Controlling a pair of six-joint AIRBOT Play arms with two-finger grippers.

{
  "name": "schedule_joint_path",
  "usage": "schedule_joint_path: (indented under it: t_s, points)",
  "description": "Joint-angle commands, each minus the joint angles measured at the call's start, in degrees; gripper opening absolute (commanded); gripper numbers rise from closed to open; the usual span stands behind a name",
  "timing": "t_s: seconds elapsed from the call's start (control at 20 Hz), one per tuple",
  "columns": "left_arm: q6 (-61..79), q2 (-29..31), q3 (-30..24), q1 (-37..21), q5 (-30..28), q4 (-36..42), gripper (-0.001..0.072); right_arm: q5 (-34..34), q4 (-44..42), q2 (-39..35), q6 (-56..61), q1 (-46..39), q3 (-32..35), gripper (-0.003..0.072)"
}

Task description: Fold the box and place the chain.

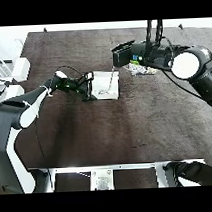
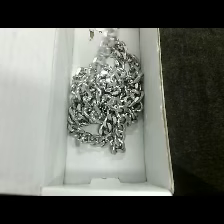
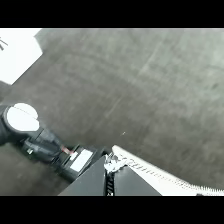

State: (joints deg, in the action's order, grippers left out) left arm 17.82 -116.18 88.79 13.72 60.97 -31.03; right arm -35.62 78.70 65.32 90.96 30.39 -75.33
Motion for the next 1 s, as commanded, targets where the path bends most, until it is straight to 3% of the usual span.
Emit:
schedule_joint_path:
  t_s: [0.0, 0.5, 0.95]
  points:
    - [0.0, 0.0, 0.0, 0.0, 0.1, 0.0, 0.017, -0.3, 0.0, -0.2, 3.7, 1.8, 2.6, 0.0007]
    - [0.0, 0.0, 0.0, 0.0, 0.1, 0.0, 0.017, 0.5, 5.7, 0.0, 9.6, 2.4, 5.7, 0.0007]
    - [0.0, 0.0, 0.0, 0.0, 0.1, 0.0, 0.017, 10.2, 2.4, 8.2, 10.9, 4.2, 5.7, 0.0007]
